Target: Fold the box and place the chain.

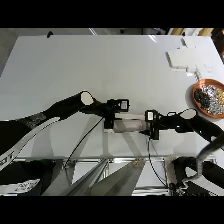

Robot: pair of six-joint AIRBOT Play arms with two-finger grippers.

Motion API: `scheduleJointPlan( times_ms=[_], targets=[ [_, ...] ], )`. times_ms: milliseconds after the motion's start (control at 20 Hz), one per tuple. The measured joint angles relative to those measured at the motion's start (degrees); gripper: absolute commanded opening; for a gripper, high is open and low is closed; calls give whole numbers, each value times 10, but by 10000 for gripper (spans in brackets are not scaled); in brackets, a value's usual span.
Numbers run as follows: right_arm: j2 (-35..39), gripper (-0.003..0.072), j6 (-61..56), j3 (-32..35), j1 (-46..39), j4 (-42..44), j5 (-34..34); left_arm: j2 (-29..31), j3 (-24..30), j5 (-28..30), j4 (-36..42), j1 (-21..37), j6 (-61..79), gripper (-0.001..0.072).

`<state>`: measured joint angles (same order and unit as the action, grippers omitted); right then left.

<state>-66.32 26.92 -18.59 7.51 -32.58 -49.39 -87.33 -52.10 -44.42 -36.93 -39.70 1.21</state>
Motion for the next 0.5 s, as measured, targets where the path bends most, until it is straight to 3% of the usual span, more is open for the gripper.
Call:
scheduleJointPlan(
  times_ms=[500],
  targets=[
    [-1, 396, 0, 0, 0, -3, 1, 0, 0, 0, 0, 0, 0, 10]
  ],
)
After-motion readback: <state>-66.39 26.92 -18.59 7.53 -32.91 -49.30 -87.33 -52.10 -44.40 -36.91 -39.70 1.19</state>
